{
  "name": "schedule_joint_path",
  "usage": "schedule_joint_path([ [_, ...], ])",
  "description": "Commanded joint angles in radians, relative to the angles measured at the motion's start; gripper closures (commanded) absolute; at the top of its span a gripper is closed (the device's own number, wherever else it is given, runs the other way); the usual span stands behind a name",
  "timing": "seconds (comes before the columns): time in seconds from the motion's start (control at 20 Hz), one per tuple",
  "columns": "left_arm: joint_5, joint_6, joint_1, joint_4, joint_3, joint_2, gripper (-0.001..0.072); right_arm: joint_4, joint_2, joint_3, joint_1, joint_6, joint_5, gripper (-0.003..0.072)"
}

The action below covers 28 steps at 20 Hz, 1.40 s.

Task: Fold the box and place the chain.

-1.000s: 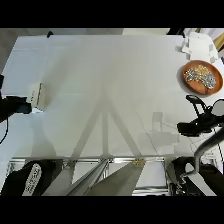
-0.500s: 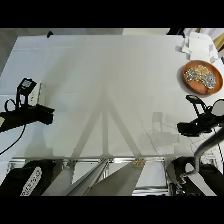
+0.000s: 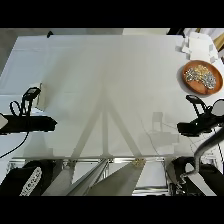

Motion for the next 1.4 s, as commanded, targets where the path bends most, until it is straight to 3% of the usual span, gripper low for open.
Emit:
schedule_joint_path([
  [0.0,-0.018,-0.019,-0.001,0.008,0.001,-0.001,0.07,0.0,0.0,0.0,-0.001,0.0,0.0,0.0671],
  [1.35,-0.018,-0.019,-0.001,0.008,0.001,-0.03,0.07,0.0,0.0,0.0,-0.001,0.0,0.0,0.0671],
])
